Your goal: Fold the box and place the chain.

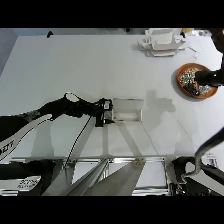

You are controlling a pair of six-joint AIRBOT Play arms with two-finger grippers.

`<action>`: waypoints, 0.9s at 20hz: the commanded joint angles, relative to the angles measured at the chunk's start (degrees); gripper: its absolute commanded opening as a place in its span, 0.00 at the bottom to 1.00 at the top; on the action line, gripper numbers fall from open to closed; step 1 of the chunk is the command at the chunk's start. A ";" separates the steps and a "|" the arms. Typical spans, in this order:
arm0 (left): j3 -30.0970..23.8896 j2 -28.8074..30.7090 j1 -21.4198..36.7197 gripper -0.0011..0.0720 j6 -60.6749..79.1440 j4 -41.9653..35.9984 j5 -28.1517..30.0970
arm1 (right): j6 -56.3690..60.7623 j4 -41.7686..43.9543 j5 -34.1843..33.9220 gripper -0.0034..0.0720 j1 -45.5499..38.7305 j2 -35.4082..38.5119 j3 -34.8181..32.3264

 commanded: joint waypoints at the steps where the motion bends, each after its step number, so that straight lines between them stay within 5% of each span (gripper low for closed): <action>1: 0.02 0.00 0.02 0.20 0.00 0.00 0.00 | -0.20 0.39 -2.40 0.36 -4.35 -8.37 0.17; 15: 0.02 0.00 0.02 0.20 0.02 0.00 0.02 | 1.38 3.13 -9.05 0.32 -7.26 -17.33 0.17; 18: 0.02 0.00 0.02 0.20 0.02 0.00 0.02 | 1.38 3.08 -9.40 0.19 -7.28 -17.86 0.17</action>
